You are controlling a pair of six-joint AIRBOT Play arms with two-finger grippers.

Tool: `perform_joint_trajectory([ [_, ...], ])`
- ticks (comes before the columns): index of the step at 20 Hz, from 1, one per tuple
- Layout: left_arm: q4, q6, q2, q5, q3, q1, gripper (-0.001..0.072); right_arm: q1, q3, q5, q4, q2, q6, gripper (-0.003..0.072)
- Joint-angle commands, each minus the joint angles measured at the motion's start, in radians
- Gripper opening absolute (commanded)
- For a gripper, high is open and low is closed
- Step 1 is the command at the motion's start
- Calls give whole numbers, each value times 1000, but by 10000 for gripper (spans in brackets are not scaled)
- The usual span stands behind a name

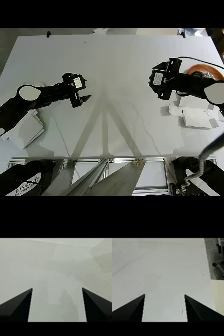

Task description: Fold the box and place the chain.

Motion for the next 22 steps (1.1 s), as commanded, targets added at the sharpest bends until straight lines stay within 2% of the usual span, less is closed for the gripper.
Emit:
perform_joint_trajectory([
  [1,0,0,1,0,1,1,697,0,1,0,0,1,0,518],
  [4,0,0,1,0,1,1,697,0,1,-10,0,1,-5,518],
  [10,0,0,1,0,1,1,697,0,1,-134,1,1,-3,518],
  [13,0,0,1,0,1,1,697,0,1,-134,6,1,6,518],
  [16,0,0,1,0,1,1,697,0,1,-105,70,0,211,520],
  [20,0,0,1,0,1,1,697,0,1,2,87,0,684,518],
  [22,0,0,1,0,1,1,697,0,1,20,86,0,734,487],
])
